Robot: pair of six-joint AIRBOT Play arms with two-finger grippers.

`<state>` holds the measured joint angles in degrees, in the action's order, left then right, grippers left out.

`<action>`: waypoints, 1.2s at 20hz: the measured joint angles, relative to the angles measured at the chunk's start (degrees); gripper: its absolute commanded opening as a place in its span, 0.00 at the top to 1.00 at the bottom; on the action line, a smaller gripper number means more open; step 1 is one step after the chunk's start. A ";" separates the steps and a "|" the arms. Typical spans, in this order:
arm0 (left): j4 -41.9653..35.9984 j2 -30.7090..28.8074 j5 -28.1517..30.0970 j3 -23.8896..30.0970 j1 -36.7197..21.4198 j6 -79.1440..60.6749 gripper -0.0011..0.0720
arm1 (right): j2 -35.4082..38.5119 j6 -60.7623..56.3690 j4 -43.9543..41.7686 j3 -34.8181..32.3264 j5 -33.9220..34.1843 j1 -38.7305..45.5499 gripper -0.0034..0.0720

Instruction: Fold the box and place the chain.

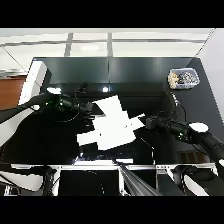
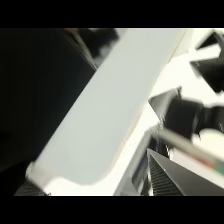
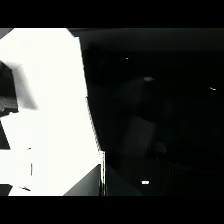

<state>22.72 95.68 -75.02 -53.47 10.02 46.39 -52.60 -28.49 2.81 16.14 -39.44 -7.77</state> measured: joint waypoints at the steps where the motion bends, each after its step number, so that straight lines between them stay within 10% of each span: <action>1: 1.16 0.74 -1.88 -0.70 0.20 -1.40 0.37 | 0.00 -0.02 0.04 0.00 -0.09 0.00 0.94; 7: 7.67 2.40 -8.20 -2.29 0.79 -6.80 0.45 | 0.00 -0.09 0.00 0.00 -0.33 -0.11 0.94; 12: 8.98 3.15 -7.17 -2.67 2.19 -8.11 0.96 | 0.00 -0.13 0.44 0.00 -0.35 -0.11 0.87; 14: 9.31 3.63 -7.45 -3.04 2.47 -8.28 0.96 | 0.00 -0.28 0.52 0.00 -0.28 -0.11 0.00; 21: 12.26 -0.26 -7.08 -4.87 3.72 -8.11 0.96 | 0.02 -8.11 24.09 10.34 -11.17 2.19 0.00; 24: 13.66 -8.68 2.32 -1.97 7.08 -12.83 0.96 | 0.04 -9.75 37.99 16.79 -17.16 3.43 0.01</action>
<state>36.38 87.00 -72.71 -55.44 17.10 33.56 -52.56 -38.24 40.80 32.93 -56.60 -4.34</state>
